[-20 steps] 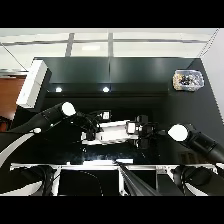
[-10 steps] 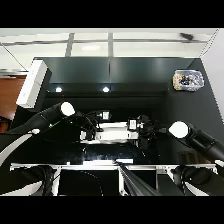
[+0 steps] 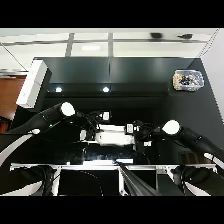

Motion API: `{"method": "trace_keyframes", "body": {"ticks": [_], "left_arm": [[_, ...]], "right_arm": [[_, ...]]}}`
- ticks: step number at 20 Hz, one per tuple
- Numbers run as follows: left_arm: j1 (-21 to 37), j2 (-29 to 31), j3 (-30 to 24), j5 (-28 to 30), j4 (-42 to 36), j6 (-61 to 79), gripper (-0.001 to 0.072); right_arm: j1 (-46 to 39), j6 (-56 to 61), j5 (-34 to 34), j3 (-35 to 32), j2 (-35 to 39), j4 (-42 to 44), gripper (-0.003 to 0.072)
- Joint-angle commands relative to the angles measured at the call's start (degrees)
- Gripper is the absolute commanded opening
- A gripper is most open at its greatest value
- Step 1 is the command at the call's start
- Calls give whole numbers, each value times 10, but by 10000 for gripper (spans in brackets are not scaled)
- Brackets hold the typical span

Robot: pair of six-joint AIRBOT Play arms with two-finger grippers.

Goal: Fold the box and place the chain.

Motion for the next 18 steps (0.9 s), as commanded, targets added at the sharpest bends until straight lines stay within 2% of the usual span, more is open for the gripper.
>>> {"method": "trace_keyframes", "body": {"ticks": [1,5,15,17,18], "left_arm": [[0,0,1,2,-2,-2,30],[0,0,1,2,-2,-2,30],[0,0,1,2,-2,-3,30],[0,0,1,2,-3,-4,30],[0,0,1,1,-5,-8,30]], "right_arm": [[0,-23,-26,-14,-9,7,694],[0,-23,-49,-14,-10,3,694],[0,-26,-51,-14,-26,2,691],[0,-26,-51,-14,-26,2,662],[0,-27,-51,-14,-26,2,583]]}}
